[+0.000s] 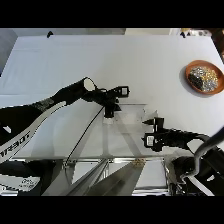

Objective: Fold the box and place the chain.

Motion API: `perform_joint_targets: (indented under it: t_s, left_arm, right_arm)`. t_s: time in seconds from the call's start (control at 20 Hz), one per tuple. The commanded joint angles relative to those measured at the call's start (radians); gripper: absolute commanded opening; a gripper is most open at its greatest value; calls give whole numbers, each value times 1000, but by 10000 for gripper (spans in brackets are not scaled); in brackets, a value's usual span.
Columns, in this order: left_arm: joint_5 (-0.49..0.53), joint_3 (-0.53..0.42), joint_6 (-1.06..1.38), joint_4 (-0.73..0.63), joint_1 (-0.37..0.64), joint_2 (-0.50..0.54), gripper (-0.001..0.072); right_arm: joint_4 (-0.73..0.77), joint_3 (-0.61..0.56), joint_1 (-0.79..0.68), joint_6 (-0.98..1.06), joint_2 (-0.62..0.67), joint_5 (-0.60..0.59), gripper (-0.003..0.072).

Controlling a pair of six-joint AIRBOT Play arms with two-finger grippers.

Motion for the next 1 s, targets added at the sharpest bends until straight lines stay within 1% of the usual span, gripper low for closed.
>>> perform_joint_targets:
  t_s: [0.0, 0.1, 0.25, 0.3, 0.4, 0.55, 0.7, 0.75, 0.85, 0.95]
  left_arm:
    - [0, 0, 0, 0, 0, 0, 10]
    - [0, 0, 0, 0, 0, 0, 10]
    - [0, 0, 0, 0, 0, 0, 10]
    - [0, 0, 0, 0, 0, 0, 10]
    - [0, 0, 0, 0, 0, 0, 10]
    - [0, 0, 0, 0, 0, 0, 10]
    - [0, 0, 0, 0, 0, 0, 10]
    - [0, 0, 0, 0, 0, 0, 10]
    - [0, 0, 0, 0, 0, 0, 10]
    - [0, 0, 0, 0, 0, 0, 10]
  right_arm:
    - [-77, -16, 19, 93, -27, -69, 710]
    - [-53, -16, 20, 93, -93, -81, 710]
    - [-42, -5, 19, 93, -151, -225, 710]
    - [-42, 10, 19, 93, -151, -245, 710]
    - [-43, 46, 19, 93, -152, -246, 710]
    - [-36, 71, -45, 89, -171, -236, 710]
    - [-6, 83, -113, 75, -197, -181, 709]
    - [34, 90, -127, 42, -210, -162, 709]
    - [132, 105, -136, -93, -250, -133, 708]
    - [218, 130, -137, -219, -308, -130, 708]
